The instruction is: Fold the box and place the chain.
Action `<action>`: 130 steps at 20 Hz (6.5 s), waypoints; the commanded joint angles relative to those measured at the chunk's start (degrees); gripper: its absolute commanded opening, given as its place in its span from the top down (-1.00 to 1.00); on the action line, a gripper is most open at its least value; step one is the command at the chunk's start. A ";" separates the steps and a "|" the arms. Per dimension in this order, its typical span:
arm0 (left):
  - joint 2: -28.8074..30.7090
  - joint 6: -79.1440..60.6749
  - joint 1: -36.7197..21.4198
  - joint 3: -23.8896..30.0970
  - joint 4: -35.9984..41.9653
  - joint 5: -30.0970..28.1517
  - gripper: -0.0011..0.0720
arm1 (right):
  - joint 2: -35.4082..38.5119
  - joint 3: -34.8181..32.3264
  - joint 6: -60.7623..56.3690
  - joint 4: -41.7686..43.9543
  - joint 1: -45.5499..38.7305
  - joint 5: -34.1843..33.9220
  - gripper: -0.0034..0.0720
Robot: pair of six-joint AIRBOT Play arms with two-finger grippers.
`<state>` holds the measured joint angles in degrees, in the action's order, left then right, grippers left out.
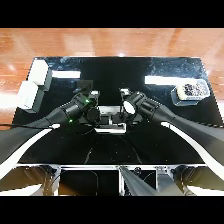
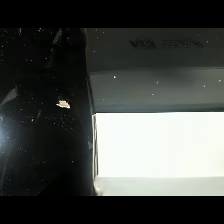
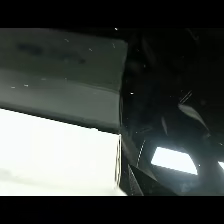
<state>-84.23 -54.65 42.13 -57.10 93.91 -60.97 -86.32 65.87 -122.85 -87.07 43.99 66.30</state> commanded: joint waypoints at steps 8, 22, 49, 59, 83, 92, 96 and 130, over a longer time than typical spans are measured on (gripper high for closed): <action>0.00 0.04 0.00 -0.02 0.02 -0.42 0.92 | -2.56 0.24 -0.79 0.00 0.04 -2.51 -0.18; 0.00 0.04 0.00 -0.02 -0.02 -0.02 0.92 | -0.57 0.31 3.32 0.39 -0.50 2.60 -0.62; 0.00 0.04 0.70 -0.02 1.53 0.98 0.92 | 11.85 -6.10 15.06 -18.93 -60.46 -14.73 -0.64; 0.00 0.04 0.70 -0.02 1.31 1.01 0.92 | -9.70 15.43 15.67 -17.57 -61.48 -11.28 -0.63; 0.00 0.04 0.70 -0.02 1.11 0.20 0.92 | -16.48 18.18 25.79 -19.06 -60.98 -12.87 0.73; 0.00 0.04 0.70 -0.02 1.11 0.17 0.92 | -12.41 18.49 27.39 -18.84 -60.94 -6.99 0.86; 0.00 0.04 0.70 -0.02 1.11 0.22 0.92 | -8.35 18.49 28.89 -17.18 -60.87 -5.53 0.86; 0.00 -0.46 0.81 -0.02 1.16 1.29 0.92 | 33.11 30.80 35.43 8.20 -41.38 9.99 0.81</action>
<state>-84.23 -54.68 42.89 -57.10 95.20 -60.27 -56.27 96.62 -87.59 -79.37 -4.40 75.33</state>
